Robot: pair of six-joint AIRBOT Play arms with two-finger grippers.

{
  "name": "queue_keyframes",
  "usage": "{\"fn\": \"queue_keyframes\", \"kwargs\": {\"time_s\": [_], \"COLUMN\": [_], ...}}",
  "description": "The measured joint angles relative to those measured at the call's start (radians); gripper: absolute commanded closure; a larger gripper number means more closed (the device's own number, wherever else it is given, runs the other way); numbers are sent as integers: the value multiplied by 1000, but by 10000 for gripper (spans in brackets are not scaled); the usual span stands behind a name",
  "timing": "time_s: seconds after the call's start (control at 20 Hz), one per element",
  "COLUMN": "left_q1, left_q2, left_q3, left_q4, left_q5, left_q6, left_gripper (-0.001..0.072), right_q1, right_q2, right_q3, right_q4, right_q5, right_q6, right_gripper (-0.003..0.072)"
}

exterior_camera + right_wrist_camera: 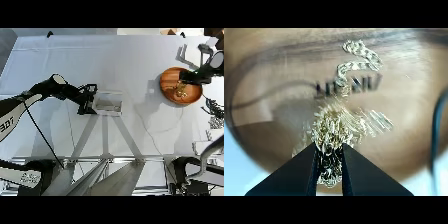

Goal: Fold the box and place the chain.

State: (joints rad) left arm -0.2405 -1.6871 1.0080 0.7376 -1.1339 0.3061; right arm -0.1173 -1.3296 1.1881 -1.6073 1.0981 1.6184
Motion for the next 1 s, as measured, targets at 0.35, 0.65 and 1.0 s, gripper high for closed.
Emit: {"fn": "queue_keyframes", "kwargs": {"time_s": [0.35, 0.65, 1.0], "left_q1": [0, 0, 0], "left_q2": [0, 0, 0], "left_q3": [0, 0, 0], "left_q4": [0, 0, 0], "left_q5": [0, 0, 0], "left_q6": [0, 0, 0], "left_gripper": [535, 535, 535], "right_q1": [183, 423, 666], "right_q2": [236, 307, 310], "right_q3": [0, 0, 0], "right_q4": [-35, -39, -30], "right_q5": [155, 239, 114], "right_q6": [-6, 33, 113], "right_gripper": [684, 684, 683]}}
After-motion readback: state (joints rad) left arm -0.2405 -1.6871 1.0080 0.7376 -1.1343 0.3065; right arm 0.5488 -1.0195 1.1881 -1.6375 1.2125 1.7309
